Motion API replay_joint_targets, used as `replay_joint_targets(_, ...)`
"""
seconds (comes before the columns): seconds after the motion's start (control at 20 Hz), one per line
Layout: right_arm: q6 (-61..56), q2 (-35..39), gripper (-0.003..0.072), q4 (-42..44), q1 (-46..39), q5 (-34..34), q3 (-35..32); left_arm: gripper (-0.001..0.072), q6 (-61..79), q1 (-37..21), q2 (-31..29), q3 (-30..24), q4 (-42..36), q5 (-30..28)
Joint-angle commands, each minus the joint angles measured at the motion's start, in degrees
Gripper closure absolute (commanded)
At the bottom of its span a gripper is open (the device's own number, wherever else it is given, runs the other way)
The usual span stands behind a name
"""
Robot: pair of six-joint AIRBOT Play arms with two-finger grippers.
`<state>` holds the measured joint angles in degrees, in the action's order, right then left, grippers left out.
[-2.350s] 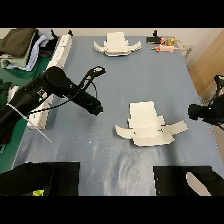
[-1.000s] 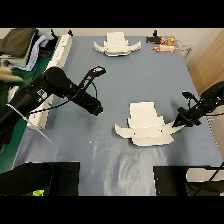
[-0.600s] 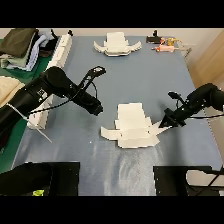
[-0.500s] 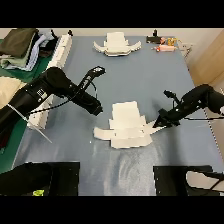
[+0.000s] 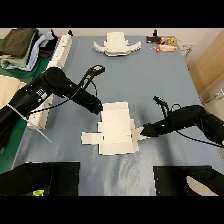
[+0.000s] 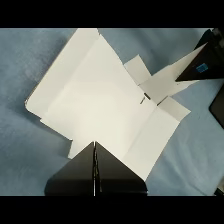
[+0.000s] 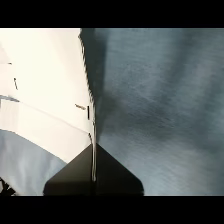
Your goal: Fold the box.
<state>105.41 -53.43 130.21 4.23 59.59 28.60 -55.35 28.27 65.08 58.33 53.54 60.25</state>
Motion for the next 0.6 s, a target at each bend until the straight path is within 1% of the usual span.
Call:
replay_joint_targets(0.0,-1.5,4.0,0.0684,-0.8,4.2,-6.0,-3.5,0.0697,0.0,0.0,0.0,0.0,0.0,-1.3)
replay_joint_targets(0.2,-1.5,6.0,0.0684,-0.9,4.8,-8.9,-7.6,0.0697,0.0,0.0,0.0,0.0,-1.2,-1.1)
replay_joint_targets(0.3,-1.4,6.7,0.0684,-0.9,4.8,-9.7,-9.5,0.0696,0.1,-1.1,0.0,0.0,-1.2,0.3)
replay_joint_targets(0.45,-0.8,7.5,0.0684,-1.0,4.8,-10.5,-11.1,0.0696,0.1,-7.0,0.0,0.0,-1.4,6.6)
replay_joint_targets(0.55,0.0,7.7,0.0684,-1.0,4.8,-10.7,-11.5,0.0696,0.5,-11.8,0.0,-1.3,-2.9,9.8)
